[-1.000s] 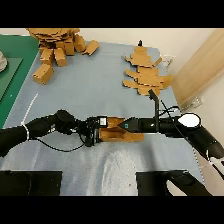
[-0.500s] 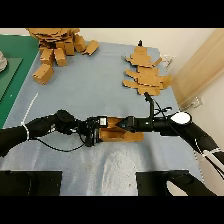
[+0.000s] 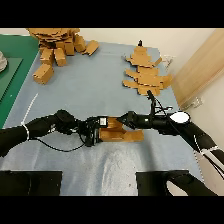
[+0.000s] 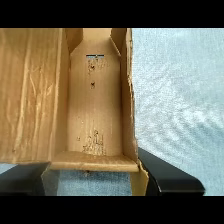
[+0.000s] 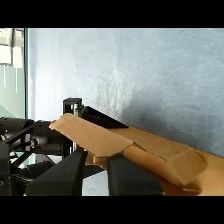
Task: Fold the box.
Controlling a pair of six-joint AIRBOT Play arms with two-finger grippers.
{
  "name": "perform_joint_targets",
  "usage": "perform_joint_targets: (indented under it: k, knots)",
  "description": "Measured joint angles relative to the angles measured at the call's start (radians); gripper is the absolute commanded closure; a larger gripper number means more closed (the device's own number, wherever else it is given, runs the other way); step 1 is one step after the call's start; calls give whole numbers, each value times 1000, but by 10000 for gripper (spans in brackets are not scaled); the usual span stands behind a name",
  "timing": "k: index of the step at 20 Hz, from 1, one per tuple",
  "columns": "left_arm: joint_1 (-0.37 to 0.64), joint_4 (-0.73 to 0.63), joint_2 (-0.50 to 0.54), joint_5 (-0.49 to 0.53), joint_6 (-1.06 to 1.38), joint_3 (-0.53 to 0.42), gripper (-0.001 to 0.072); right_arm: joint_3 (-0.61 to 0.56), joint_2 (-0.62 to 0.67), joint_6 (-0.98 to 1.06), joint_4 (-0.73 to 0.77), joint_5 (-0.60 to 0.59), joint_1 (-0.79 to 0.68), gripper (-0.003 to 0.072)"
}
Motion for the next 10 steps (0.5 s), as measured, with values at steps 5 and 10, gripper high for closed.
perform_joint_targets:
  k: [5, 10]
  knots:
    - [0, 0, 0, 0, 0, 0, 248, 0, -2, 6, 8, -19, 0, 468]
    - [0, 0, 0, 0, 0, 0, 248, 6, -53, 6, 42, -16, 0, 617]
